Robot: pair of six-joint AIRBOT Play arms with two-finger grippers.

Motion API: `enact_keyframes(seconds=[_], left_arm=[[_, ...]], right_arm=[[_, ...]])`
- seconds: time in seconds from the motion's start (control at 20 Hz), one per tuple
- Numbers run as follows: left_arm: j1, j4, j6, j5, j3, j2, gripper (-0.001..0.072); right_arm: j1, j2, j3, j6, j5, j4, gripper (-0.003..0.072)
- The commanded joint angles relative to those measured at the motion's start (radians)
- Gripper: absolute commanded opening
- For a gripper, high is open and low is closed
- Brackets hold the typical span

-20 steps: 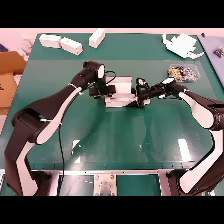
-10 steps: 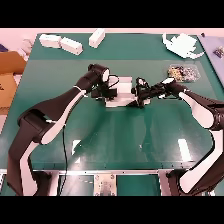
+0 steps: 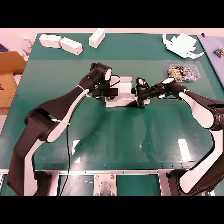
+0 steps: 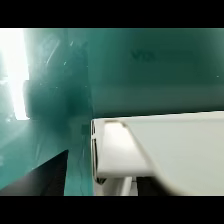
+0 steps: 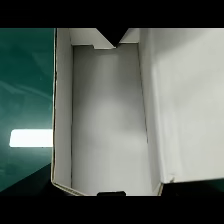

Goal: Fold the box and place the chain.

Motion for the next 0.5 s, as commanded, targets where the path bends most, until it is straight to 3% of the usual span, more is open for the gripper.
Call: enact_keyframes(seconds=[0.0,0.2,0.3,0.35,0.45], left_arm=[[0.000,0.014,0.000,-0.018,0.005,-0.003,0.0465],[0.000,0.015,-0.003,-0.018,0.005,-0.003,0.0295],[0.000,0.014,-0.002,-0.017,0.005,-0.003,0.0287],[0.000,0.014,-0.003,-0.019,0.005,-0.003,0.0239],[0.000,-0.001,0.002,-0.011,0.005,-0.003,0.0057]], right_arm=[[0.000,0.001,0.000,0.000,0.001,0.000,0.0433],[0.000,0.001,0.000,0.000,0.000,0.000,0.0433],[0.000,0.001,0.000,0.000,0.000,0.000,0.0433],[0.000,0.001,0.000,0.000,0.000,0.000,0.0433],[0.000,0.001,0.000,0.000,0.000,0.000,0.0433]])
